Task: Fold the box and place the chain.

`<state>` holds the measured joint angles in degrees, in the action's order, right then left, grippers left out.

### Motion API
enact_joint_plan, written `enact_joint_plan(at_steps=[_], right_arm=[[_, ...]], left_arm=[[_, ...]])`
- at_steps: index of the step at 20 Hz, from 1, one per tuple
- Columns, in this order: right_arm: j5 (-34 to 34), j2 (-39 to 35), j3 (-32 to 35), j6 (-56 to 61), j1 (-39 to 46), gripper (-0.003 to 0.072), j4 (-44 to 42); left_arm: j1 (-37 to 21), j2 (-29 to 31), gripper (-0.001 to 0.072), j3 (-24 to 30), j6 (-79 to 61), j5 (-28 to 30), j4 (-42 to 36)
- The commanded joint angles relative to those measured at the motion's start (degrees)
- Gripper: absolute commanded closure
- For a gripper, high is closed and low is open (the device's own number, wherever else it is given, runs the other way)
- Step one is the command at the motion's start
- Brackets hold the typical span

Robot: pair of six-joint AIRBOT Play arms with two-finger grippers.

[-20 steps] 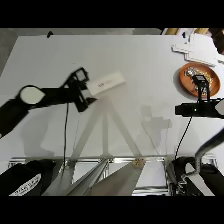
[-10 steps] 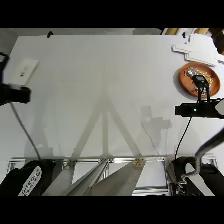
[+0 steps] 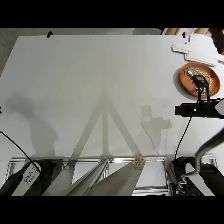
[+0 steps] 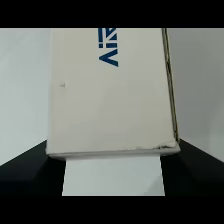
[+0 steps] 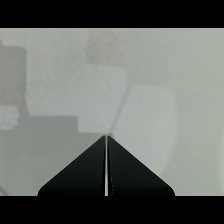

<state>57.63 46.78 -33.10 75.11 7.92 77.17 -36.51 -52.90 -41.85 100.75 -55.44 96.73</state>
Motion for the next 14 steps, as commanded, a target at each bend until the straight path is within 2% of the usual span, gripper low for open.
enact_joint_plan(at_steps=[1,7,8,11,12,14], right_arm=[[0.00,-0.04,0.02,0.02,0.04,0.0673,0.00],[0.00,-0.04,0.00,0.02,0.04,0.0673,0.00],[0.00,-0.04,0.00,0.02,0.04,0.0673,0.00],[0.00,-0.04,0.00,0.02,0.04,0.0673,-0.02],[0.00,-0.04,0.00,0.02,0.04,0.0673,-0.02],[0.00,-0.04,0.00,0.02,0.04,0.0673,0.00]], left_arm=[[-1.60,-5.84,0.0313,-0.04,-1.66,-0.90,-6.45],[-1.57,-12.79,0.0312,-0.04,-2.91,-2.80,-8.87],[-1.46,-13.00,0.0279,-0.04,-3.69,-3.43,-9.14],[-0.37,-12.96,0.0047,-0.04,-9.18,-4.87,-12.09],[0.24,-12.98,0.0012,-0.04,-9.46,-5.33,-12.26],[0.96,-12.96,0.0011,-0.04,-9.90,-6.49,-11.91]])
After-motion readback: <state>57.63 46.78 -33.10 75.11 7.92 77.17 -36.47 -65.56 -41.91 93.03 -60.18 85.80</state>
